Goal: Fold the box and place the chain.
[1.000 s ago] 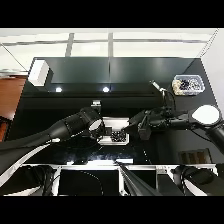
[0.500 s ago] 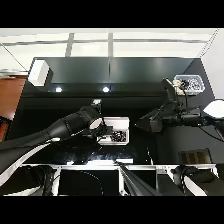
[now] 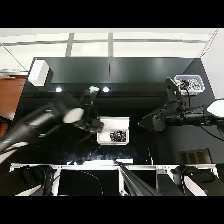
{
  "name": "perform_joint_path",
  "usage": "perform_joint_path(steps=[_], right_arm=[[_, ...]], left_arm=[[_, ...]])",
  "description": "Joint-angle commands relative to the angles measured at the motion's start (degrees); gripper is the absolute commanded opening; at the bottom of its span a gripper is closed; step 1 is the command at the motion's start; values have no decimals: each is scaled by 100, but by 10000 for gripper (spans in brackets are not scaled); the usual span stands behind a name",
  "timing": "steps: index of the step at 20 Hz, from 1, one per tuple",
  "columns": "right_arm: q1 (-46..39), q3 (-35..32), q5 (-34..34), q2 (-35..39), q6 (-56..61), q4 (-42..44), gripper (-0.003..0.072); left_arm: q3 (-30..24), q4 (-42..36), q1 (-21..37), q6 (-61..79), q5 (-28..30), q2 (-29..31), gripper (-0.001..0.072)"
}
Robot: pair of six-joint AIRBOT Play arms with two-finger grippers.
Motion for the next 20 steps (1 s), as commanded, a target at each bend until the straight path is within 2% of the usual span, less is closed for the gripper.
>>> perform_joint_path(steps=[1,2,3,4,5,6,7,9,10,12,13,15,18,20], right_arm=[[-11,7,-17,4,2,-2,640],[-11,7,-59,4,4,-2,640],[-11,7,-114,4,2,-2,640],[-11,7,-173,4,2,-4,640],[-11,7,-240,4,2,-4,640],[-11,7,-304,4,2,-2,640],[-11,7,-365,4,0,-4,640],[-11,7,-494,4,0,-4,640],[-11,7,-557,4,0,-4,640],[-11,7,-636,4,2,-4,640],[-11,7,-636,4,2,-4,640],[-11,7,-638,4,0,-7,640],[-11,7,-704,4,0,-7,640],[-11,7,-750,4,0,-7,639]], left_arm=[[-466,-557,1010,1991,260,1143,465],[-824,-1211,1576,2667,713,1510,465],[-1303,-2382,2275,3718,1187,1871,465],[-1808,-3711,2951,5056,1392,2131,466],[-2341,-4946,3600,6358,1329,2293,468],[-2931,-5982,4218,7346,1180,2347,566],[-3445,-6542,4673,8157,1040,2323,702],[-4210,-6572,5130,10017,990,2277,693],[-4367,-6485,5001,10900,1163,2282,693],[-4365,-6483,4540,10747,1596,2269,695],[-4328,-6459,4382,10500,1613,2271,694],[-4321,-6459,4312,10391,1517,2271,694],[-4321,-6575,4317,10395,1744,2269,694],[-4315,-6264,4212,11068,2031,2197,712]])
